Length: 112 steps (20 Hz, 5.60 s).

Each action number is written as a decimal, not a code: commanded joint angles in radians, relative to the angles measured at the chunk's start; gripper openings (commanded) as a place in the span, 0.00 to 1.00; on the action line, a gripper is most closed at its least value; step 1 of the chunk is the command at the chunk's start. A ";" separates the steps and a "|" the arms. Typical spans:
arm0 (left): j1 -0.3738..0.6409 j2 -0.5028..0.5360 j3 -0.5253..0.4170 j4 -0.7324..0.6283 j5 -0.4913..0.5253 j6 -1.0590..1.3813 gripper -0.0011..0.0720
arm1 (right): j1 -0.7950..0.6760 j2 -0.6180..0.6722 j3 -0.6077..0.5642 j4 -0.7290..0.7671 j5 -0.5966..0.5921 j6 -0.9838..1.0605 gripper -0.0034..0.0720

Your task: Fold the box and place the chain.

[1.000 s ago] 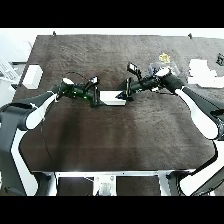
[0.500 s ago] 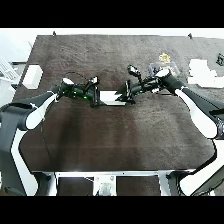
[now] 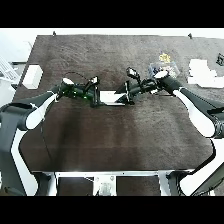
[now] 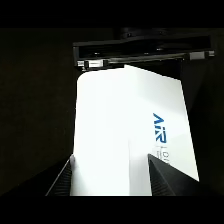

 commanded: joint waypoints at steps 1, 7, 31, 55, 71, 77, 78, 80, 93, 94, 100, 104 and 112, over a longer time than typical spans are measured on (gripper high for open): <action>0.000 0.000 0.000 0.000 0.002 0.000 0.58 | 0.008 -0.001 0.000 0.000 -0.043 -0.034 0.81; 0.000 0.000 0.000 0.000 0.002 0.000 0.58 | 0.018 -0.001 0.001 0.000 -0.110 -0.047 0.81; 0.000 0.000 0.000 0.000 0.002 0.000 0.58 | 0.018 0.000 0.051 0.030 -0.072 -0.046 0.36; 0.000 0.000 0.000 0.000 0.002 0.000 0.58 | 0.045 0.000 0.003 0.005 -0.163 -0.043 0.33; 0.000 0.000 0.000 0.000 0.001 0.000 0.58 | 0.049 0.002 -0.060 0.025 -0.135 -0.043 0.42; 0.000 0.000 0.000 0.000 0.001 0.000 0.58 | -0.026 0.002 -0.048 0.201 -0.011 -0.043 0.52; 0.000 0.000 0.000 0.000 0.001 0.000 0.58 | -0.038 0.002 -0.047 0.218 0.000 -0.043 0.49; 0.000 0.000 0.000 0.000 0.001 0.000 0.58 | -0.053 0.002 -0.047 0.242 0.004 -0.043 0.26; 0.000 0.000 0.000 0.000 0.002 0.000 0.58 | 0.081 0.001 -0.050 -0.105 -0.193 0.257 0.05; 0.000 0.000 0.000 0.000 0.002 0.000 0.58 | 0.089 0.001 -0.050 -0.137 -0.200 0.285 0.05; 0.000 0.000 0.000 0.000 0.002 0.000 0.58 | 0.105 0.000 -0.050 -0.230 -0.200 0.359 0.05; 0.000 0.000 0.000 0.000 0.001 0.000 0.58 | 0.103 0.009 -0.017 -0.188 -0.200 0.357 0.05; 0.000 0.000 0.000 -0.004 0.002 0.001 0.58 | 0.103 0.294 -0.025 -0.079 -0.227 0.470 0.05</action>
